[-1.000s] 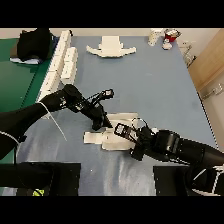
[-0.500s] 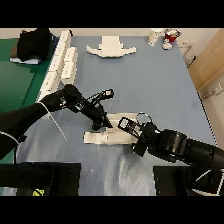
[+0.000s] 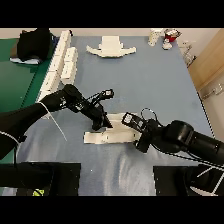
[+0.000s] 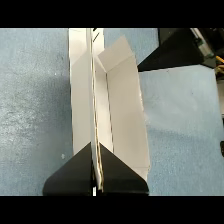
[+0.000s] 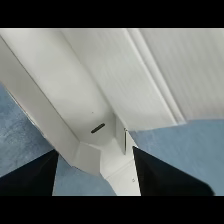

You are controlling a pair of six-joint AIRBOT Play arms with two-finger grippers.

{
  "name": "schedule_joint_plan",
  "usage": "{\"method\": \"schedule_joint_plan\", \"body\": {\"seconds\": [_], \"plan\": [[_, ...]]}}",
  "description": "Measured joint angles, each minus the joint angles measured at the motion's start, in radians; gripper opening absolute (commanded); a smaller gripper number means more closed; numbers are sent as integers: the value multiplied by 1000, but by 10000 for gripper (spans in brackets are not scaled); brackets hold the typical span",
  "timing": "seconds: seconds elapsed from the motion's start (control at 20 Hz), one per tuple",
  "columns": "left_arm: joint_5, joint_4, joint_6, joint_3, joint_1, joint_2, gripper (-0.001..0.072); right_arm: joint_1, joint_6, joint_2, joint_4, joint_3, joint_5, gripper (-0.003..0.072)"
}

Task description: Fold the box.

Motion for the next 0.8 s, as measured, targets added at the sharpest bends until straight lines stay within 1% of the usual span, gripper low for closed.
{"method": "schedule_joint_plan", "body": {"seconds": [0.2,0.3,0.55,0.7,0.8], "plan": [[0,0,0,0,0,0,13,-190,-362,0,249,0,12,720],[0,0,0,0,0,0,13,-269,-520,0,336,0,16,720],[0,0,0,0,0,0,13,-412,-904,-20,550,0,5,720],[0,0,0,0,0,0,13,-462,-1059,-72,658,0,-27,720],[0,0,0,0,0,0,13,-478,-1128,-112,703,0,-39,720]]}}
